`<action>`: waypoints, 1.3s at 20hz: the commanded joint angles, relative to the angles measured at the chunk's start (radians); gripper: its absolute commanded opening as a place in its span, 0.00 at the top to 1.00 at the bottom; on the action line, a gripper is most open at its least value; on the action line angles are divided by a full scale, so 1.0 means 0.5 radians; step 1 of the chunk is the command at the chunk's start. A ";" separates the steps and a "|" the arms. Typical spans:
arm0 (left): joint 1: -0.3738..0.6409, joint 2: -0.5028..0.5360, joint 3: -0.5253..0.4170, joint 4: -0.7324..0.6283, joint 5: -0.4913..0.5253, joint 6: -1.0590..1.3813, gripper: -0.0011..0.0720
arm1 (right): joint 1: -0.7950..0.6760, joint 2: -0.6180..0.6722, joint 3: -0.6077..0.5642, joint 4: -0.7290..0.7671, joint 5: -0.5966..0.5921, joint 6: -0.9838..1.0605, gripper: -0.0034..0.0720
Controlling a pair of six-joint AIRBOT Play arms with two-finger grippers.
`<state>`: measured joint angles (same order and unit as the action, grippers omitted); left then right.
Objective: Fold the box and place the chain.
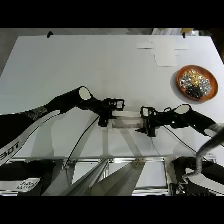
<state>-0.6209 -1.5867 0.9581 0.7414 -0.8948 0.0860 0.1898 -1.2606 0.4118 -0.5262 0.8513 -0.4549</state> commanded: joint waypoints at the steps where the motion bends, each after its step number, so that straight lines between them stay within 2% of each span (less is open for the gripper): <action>1: 0.000 0.002 0.000 0.000 0.002 -0.001 0.97 | 0.002 -0.002 -0.001 0.000 -0.004 0.002 0.35; 23: 0.001 0.003 0.000 -0.063 -0.009 -0.002 0.95 | 0.002 -0.002 -0.001 0.001 -0.004 0.002 0.35; 24: 0.002 0.008 0.000 -0.044 -0.023 -0.001 0.79 | 0.002 -0.002 -0.001 0.001 -0.004 0.002 0.35; 26: 0.011 0.038 0.000 -0.027 -0.043 -0.008 0.26 | 0.002 -0.001 -0.001 0.001 -0.004 0.002 0.35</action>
<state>-0.6193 -1.5803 0.9573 0.7238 -0.8989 0.0864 0.1905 -1.2610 0.4118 -0.5304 0.8505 -0.4576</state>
